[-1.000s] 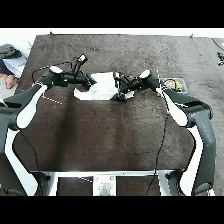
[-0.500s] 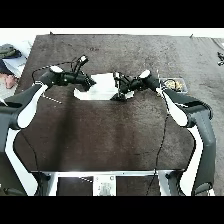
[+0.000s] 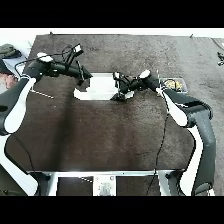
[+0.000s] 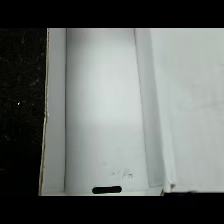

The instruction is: Fold the box and place the chain.

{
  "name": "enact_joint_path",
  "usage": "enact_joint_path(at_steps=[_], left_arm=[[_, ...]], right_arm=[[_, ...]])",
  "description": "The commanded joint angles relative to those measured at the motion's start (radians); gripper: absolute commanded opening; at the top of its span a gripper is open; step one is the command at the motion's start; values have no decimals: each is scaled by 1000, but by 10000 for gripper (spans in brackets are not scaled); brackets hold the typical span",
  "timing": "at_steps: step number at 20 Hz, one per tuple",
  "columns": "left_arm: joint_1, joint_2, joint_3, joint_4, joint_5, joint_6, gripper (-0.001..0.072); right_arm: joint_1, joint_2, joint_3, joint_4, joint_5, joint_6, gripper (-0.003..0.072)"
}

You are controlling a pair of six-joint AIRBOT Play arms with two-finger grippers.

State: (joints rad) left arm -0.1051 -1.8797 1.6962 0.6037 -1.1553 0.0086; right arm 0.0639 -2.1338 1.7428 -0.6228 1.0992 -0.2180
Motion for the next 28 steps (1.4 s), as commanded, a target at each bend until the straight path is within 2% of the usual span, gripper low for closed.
enact_joint_path(at_steps=[1,2,3,4,5,6,7,13,20,21,22,23,24,26,27,28], left_arm=[[15,16,2,220,-98,-15,16],[7,16,-6,266,-108,-1,256],[-5,14,-21,285,-93,0,542],[-13,14,-43,288,-58,4,579],[-23,14,-67,290,-26,35,581],[-35,14,-93,290,6,66,666],[-44,14,-116,293,48,77,671],[-87,14,-205,311,169,131,670],[-91,12,-207,306,171,131,668],[-91,12,-207,306,171,131,629],[-91,12,-207,306,169,132,515],[-91,12,-207,306,169,131,365],[-91,12,-207,306,170,131,296],[-91,12,-207,305,170,131,293],[-91,12,-207,305,168,130,234],[-91,12,-207,305,167,130,101]], right_arm=[[-1,0,0,2,0,2,167],[-1,0,0,2,0,2,167],[-1,0,0,2,0,2,167],[-1,0,0,2,0,2,167],[-1,0,0,2,0,2,167],[-1,0,0,2,0,2,167],[-1,0,0,2,0,2,167],[-1,0,0,2,0,2,167],[-1,0,0,2,0,2,167],[0,0,0,2,0,2,167],[-1,0,0,2,0,2,167],[-1,0,0,2,0,2,167],[-1,0,0,2,0,2,167],[-1,0,0,2,0,2,167],[-1,0,0,2,0,2,167],[-1,0,0,2,0,2,167]])
